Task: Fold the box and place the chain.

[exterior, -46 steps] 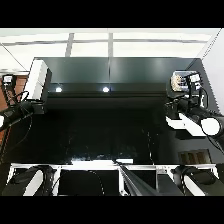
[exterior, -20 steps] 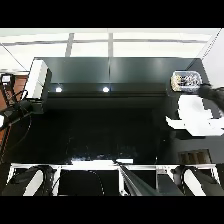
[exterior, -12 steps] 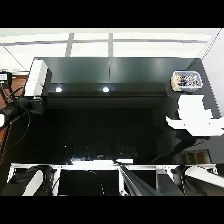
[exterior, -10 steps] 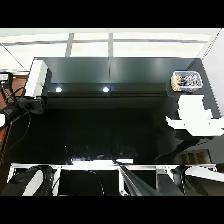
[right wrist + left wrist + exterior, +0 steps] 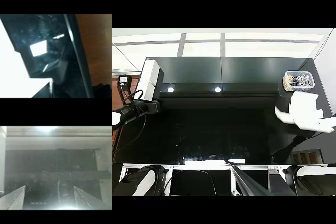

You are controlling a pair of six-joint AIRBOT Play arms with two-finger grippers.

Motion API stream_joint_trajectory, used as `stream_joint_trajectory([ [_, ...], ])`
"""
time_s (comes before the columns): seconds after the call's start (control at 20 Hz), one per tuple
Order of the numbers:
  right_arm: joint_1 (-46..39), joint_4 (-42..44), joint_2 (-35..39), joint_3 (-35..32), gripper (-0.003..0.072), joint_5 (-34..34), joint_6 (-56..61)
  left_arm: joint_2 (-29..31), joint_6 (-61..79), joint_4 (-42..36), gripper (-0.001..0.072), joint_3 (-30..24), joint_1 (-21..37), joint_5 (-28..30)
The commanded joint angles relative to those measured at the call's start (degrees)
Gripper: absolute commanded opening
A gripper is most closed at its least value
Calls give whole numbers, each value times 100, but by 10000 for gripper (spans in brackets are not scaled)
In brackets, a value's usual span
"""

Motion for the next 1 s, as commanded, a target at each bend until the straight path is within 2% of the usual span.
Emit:
stream_joint_trajectory([
  [0.0, 92, 411, -24, 37, 15, 522, -361, -20, 0, -2, 701, 0, -2, -61],
  [0.2, 162, 2114, 319, -337, 14, 824, -216, -31, 2, 7, 701, 0, -2, -214],
  [0.35, 466, 3523, 909, -1423, 14, 684, -487, -125, -2, -232, 701, 0, -13, -291],
  [0.55, 1410, 5278, 2870, -4022, 14, -1311, -1908, -479, 4, -1519, 701, 0, -203, -1029],
  [0.7, 2583, 6773, 4087, -5812, 14, -2643, -2750, -935, 507, -3038, 700, 74, -964, -1462],
  [0.8, 3469, 7278, 4273, -6404, 15, -3165, -2916, -1368, 1036, -3453, 700, 291, -1718, -1392],
  [0.95, 4760, 7219, 4269, -6531, 14, -3620, -2914, -2321, 1064, -3550, 700, 1010, -2413, -1421],
])
